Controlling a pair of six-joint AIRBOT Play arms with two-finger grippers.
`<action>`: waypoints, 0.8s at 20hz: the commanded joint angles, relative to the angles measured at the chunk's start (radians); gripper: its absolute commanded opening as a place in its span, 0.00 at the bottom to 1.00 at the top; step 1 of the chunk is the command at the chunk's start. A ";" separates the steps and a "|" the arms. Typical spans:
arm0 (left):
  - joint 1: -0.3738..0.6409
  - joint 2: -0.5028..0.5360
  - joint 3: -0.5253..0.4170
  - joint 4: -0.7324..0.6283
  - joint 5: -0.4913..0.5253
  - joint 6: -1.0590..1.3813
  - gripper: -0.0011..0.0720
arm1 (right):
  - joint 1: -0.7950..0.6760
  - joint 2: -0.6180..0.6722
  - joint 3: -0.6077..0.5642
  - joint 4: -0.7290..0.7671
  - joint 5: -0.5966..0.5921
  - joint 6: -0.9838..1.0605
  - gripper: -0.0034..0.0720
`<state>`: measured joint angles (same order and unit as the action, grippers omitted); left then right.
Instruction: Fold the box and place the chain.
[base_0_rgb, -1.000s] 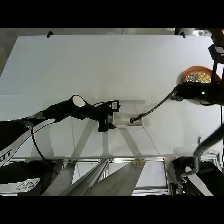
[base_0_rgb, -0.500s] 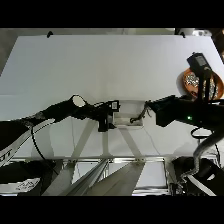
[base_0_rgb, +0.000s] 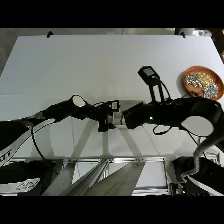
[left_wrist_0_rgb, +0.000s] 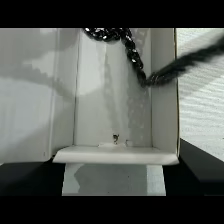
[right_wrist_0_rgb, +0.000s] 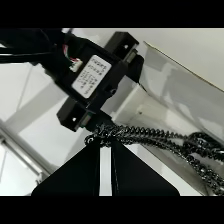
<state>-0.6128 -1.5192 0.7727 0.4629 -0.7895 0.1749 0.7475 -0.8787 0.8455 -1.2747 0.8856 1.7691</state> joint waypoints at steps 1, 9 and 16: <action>0.000 0.001 0.000 0.000 0.000 0.000 0.56 | 0.013 -0.059 -0.028 -0.039 -0.018 0.095 0.07; 0.000 0.001 0.000 0.000 0.000 0.000 0.56 | 0.013 -0.158 -0.132 -0.063 -0.169 0.168 0.07; 0.000 0.001 0.000 0.000 0.000 0.000 0.56 | 0.013 -0.213 -0.131 -0.050 -0.212 0.160 0.57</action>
<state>-0.6128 -1.5192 0.7727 0.4629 -0.7895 0.1749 0.7589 -1.0939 0.7166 -1.3273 0.6910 1.9308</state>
